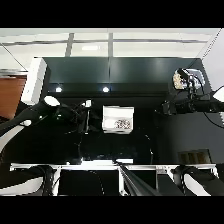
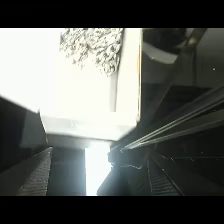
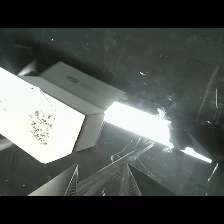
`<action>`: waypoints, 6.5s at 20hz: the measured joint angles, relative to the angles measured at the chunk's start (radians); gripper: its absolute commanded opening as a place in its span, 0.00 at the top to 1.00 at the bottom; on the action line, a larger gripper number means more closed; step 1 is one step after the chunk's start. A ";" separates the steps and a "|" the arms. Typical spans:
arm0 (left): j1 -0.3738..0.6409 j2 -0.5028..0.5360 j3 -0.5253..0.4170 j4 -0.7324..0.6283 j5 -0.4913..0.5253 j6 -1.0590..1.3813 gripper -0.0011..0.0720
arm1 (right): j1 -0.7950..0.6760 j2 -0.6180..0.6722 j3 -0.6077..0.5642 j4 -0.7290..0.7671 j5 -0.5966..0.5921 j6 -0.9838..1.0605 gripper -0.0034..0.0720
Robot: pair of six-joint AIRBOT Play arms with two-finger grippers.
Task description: Fold the box and place the chain.
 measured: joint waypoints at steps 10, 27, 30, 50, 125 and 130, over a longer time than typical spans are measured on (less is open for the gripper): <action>-0.066 -0.032 0.030 0.000 0.088 0.025 0.00 | 0.000 0.000 0.000 0.000 0.001 0.003 0.47; -0.152 -0.035 0.036 0.009 0.185 0.060 0.40 | 0.000 0.000 0.000 -0.002 -0.003 0.002 0.44; -0.154 -0.035 0.037 0.015 0.183 0.060 0.50 | 0.040 -0.003 -0.008 0.002 -0.063 0.004 0.00; -0.155 -0.035 0.037 0.024 0.192 0.018 0.50 | 0.434 -0.227 0.055 0.128 -0.183 -0.604 0.01; -0.155 -0.035 0.037 0.024 0.193 0.017 0.50 | 0.396 -0.236 -0.217 0.468 -0.402 -0.041 0.93; -0.155 -0.035 0.037 0.024 0.193 0.017 0.47 | 0.360 -0.204 -0.120 0.420 -0.274 -0.045 0.93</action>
